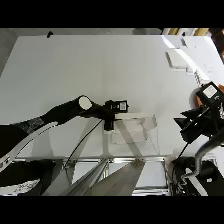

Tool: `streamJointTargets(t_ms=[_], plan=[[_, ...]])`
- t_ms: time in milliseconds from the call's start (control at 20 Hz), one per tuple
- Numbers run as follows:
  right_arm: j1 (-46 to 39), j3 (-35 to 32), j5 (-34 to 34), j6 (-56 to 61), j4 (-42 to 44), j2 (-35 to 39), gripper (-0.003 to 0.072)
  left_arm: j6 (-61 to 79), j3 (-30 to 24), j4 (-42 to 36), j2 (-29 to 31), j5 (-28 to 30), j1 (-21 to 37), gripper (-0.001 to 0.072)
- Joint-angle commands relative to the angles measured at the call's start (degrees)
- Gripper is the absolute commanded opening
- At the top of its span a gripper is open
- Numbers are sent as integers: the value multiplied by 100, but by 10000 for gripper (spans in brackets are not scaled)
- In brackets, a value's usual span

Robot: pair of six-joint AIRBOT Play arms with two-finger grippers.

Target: Fold the box and place the chain.

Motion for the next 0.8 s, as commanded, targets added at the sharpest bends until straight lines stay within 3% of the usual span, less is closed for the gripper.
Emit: streamJointTargets(t_ms=[0,750], plan=[[4,-2,0,2,0,-2,337,15,-4,31,-72,7,-4,2],[4,-4,-17,2,2,-2,337,13,-4,26,-72,4,-4,11]])
